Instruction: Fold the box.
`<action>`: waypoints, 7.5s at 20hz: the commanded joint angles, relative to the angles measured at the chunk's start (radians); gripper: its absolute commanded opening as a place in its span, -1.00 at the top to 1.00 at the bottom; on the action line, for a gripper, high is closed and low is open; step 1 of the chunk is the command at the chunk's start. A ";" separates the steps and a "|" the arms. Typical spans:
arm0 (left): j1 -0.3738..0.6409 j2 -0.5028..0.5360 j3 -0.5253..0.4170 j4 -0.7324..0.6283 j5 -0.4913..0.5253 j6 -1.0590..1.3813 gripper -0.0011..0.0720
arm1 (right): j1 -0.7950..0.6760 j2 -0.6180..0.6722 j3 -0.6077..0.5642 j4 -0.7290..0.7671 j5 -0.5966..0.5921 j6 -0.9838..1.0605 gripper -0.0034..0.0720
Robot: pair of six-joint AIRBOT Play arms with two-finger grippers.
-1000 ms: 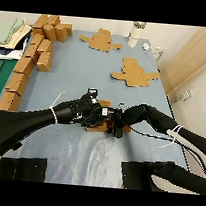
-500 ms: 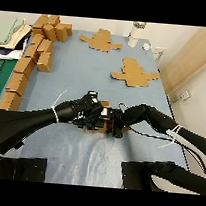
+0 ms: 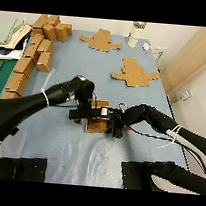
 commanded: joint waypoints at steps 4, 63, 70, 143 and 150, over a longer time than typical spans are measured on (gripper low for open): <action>0.265 0.001 0.014 -0.353 -0.038 0.288 -0.30 | 0.000 0.001 0.001 0.000 0.000 0.000 -0.43; 0.137 0.253 -0.701 -0.899 0.741 2.663 -0.64 | 0.000 0.001 0.001 0.000 0.000 0.000 -0.43; 0.132 0.253 -0.701 -0.888 0.733 2.665 -0.65 | 0.000 0.001 0.001 0.000 0.000 0.000 -0.43; 0.132 0.253 -0.701 -0.888 0.734 2.664 -0.65 | 0.036 -0.228 0.300 0.029 -0.082 1.062 0.48; 0.132 0.253 -0.701 -0.888 0.734 2.664 -0.65 | 0.031 0.074 0.341 -0.281 -0.243 1.009 0.48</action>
